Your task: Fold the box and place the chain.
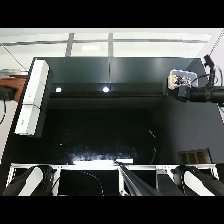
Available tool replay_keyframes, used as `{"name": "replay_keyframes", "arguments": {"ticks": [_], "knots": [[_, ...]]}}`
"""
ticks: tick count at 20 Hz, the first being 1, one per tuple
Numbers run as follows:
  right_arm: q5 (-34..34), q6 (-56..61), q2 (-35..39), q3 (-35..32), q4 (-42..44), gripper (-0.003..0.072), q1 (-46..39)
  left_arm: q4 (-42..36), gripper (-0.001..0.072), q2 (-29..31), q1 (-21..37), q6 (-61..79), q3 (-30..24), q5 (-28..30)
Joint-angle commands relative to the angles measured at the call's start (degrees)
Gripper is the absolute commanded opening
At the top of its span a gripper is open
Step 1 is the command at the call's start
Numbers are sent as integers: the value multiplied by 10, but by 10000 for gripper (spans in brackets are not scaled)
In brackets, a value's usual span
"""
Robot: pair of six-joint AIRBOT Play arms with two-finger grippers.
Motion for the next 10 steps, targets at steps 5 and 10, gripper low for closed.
{"name": "replay_keyframes", "arguments": {"ticks": [5, 10], "knots": [[-26, 106, 134, 76, -271, 29, 5, 143, 27, 9, -397, -271, 37, 124], [-86, 102, 187, -95, -261, 27, 5, 203, 30, 10, -458, -425, -84, 182]]}}
